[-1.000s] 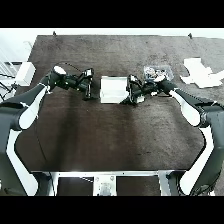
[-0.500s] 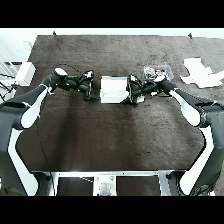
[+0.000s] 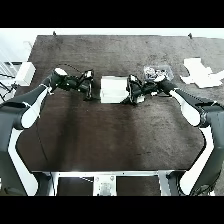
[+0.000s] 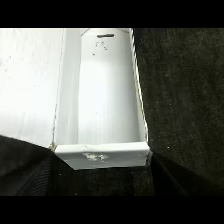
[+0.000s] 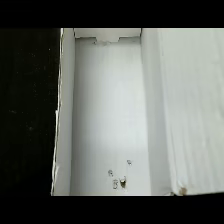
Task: Fold the box and place the chain.
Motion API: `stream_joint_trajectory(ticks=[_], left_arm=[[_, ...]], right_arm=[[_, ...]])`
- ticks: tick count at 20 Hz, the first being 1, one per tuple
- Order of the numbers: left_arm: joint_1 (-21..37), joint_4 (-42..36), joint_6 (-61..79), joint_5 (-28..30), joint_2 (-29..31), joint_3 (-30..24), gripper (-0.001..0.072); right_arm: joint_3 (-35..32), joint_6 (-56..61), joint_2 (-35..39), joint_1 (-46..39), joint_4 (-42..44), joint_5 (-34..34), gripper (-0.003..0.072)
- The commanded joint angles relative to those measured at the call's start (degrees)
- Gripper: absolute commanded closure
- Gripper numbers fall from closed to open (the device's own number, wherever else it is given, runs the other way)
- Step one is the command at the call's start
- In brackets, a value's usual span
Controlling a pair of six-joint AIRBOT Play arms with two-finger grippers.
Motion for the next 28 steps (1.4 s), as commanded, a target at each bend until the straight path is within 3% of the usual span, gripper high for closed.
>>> stream_joint_trajectory(ticks=[1,8,18,28], left_arm=[[-0.26,0.31,-0.33,-0.2,0.13,0.0,-0.0006],[-2.43,4.33,-2.97,0.9,-0.07,-0.2,-0.0007],[-2.78,-0.35,-1.73,2.34,-1.73,-0.17,-0.0007],[-4.09,-0.15,-0.59,3.58,-3.82,-0.17,-0.0006]], right_arm=[[-0.02,0.0,0.0,0.04,0.0,0.02,0.0185],[-0.02,0.02,0.0,0.04,-0.02,0.02,0.0185],[-0.02,0.0,0.0,0.04,0.0,0.02,0.0185],[-0.02,0.0,0.0,0.04,0.0,0.02,0.0185]])
